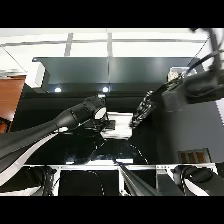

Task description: Fold the box and place the chain.

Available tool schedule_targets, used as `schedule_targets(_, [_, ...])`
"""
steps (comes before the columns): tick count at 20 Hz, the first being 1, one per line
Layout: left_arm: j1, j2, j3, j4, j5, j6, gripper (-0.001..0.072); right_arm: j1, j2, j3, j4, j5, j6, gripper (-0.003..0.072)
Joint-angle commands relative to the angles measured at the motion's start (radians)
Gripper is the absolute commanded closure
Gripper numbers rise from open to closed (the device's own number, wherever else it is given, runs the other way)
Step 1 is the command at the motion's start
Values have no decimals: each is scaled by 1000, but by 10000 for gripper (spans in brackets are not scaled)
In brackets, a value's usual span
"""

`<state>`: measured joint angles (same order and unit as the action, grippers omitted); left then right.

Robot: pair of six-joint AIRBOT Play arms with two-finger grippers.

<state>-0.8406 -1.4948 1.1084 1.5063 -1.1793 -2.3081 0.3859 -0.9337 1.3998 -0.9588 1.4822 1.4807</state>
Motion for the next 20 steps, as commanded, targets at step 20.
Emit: schedule_targets(20, [0, 0, 0, 0, 0, 0, 685, 180, -66, -562, 62, -558, 85, 674])
